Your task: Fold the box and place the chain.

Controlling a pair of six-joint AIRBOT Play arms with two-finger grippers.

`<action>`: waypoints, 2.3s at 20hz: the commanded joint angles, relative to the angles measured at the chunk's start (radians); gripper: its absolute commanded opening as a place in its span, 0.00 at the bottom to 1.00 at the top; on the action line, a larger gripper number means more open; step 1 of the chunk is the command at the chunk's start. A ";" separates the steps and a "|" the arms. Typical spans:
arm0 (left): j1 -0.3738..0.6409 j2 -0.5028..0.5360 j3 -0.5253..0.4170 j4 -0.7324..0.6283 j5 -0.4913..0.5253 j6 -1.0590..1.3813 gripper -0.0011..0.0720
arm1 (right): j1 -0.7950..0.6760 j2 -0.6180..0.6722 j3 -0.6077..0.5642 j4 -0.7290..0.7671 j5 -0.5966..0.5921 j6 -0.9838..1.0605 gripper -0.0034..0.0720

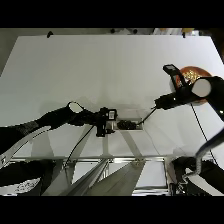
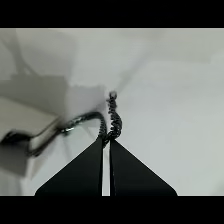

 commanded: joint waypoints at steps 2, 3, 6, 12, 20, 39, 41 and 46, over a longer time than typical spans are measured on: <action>0.000 0.000 0.001 0.000 0.000 0.000 0.55 | 0.001 0.231 0.001 0.269 0.119 -0.102 0.07; 0.000 0.000 0.001 0.000 0.000 0.000 0.55 | 0.001 0.273 0.001 0.323 0.122 -0.119 0.07; 0.000 0.000 0.001 0.000 0.000 0.000 0.55 | 0.001 0.347 0.001 0.455 0.118 -0.130 0.07; 0.000 0.000 0.001 0.000 0.000 0.000 0.55 | 0.001 0.357 0.001 0.621 0.042 -0.197 0.07; 0.000 0.000 0.001 0.000 0.000 0.000 0.55 | 0.224 0.276 -0.068 0.509 -0.143 -0.255 0.07; 0.000 0.000 0.001 0.000 0.000 0.000 0.55 | 0.281 -0.076 0.178 0.186 -0.034 -0.308 0.31; 0.000 0.000 0.001 0.000 0.000 0.000 0.55 | 0.217 -0.110 0.206 0.196 -0.038 -0.390 0.25; 0.000 0.000 0.001 0.000 0.000 0.000 0.55 | 0.180 -0.282 0.205 0.197 -0.005 -0.529 0.07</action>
